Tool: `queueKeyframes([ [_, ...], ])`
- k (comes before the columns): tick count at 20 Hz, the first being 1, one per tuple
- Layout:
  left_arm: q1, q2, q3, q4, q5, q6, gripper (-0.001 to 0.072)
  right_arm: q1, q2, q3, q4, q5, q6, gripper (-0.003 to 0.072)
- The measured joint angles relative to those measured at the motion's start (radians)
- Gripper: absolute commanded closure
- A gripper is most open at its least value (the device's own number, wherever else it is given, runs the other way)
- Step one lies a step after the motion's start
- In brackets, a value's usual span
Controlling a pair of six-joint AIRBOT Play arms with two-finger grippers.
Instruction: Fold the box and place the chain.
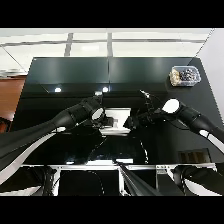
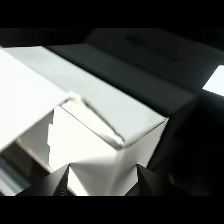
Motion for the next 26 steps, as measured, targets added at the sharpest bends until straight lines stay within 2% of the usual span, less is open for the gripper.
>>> queueKeyframes([
  [9, 0.0, 0.0, 0.0, 0.0, 0.001, 0.0, 0.068, 0.157, -0.04, 0.089, -0.348, -0.081, 0.327, 0.0213],
  [11, 0.0, 0.0, 0.0, 0.0, 0.001, 0.0, 0.068, 0.185, -0.059, 0.115, -0.412, -0.079, 0.392, 0.032],
  [18, 0.0, 0.0, 0.0, 0.0, -0.006, 0.0, 0.068, 0.244, -0.142, 0.217, -0.585, 0.043, 0.615, 0.0321],
  [26, 0.0, 0.0, 0.0, 0.0, -0.009, 0.0, 0.068, 0.28, -0.195, 0.256, -0.648, 0.11, 0.818, 0.0326],
])
